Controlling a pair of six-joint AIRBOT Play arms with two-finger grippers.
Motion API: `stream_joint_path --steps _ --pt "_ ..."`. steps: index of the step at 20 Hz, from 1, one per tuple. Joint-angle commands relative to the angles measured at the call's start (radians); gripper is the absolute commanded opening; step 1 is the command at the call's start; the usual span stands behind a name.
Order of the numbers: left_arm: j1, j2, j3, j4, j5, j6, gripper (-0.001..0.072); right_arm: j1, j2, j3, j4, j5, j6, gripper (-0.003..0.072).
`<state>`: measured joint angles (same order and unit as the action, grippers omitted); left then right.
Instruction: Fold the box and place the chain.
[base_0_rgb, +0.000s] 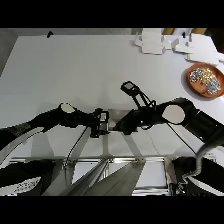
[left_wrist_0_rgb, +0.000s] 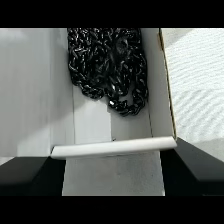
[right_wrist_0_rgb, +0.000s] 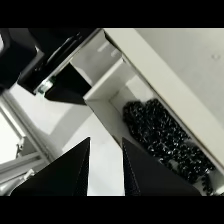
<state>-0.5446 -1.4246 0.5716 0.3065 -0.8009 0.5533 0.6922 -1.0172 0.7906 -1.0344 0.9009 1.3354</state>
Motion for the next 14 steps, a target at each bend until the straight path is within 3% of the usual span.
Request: stream_joint_path --steps 1,5,9,13,14 --pt "0.001 0.001 0.0 0.001 -0.001 0.0 0.0208 -0.006 -0.015 0.069 -0.046 0.06 0.003 0.0229" --pt "0.001 0.001 0.0 0.0 -0.003 0.0 0.0208 -0.124 -0.014 0.187 -0.216 0.166 0.023 0.0172" --pt "0.001 0.001 0.0 0.0 -0.003 0.0 0.0208 -0.264 -0.029 0.187 -0.368 0.162 0.098 0.0154" --pt "0.001 0.001 0.0 0.0 -0.003 0.0 0.0208 -0.346 -0.095 0.185 -0.41 0.161 0.135 0.0152" --pt "0.001 0.001 0.0 0.0 -0.004 0.0 0.0208 -0.354 -0.118 0.179 -0.41 0.161 0.135 0.0097"
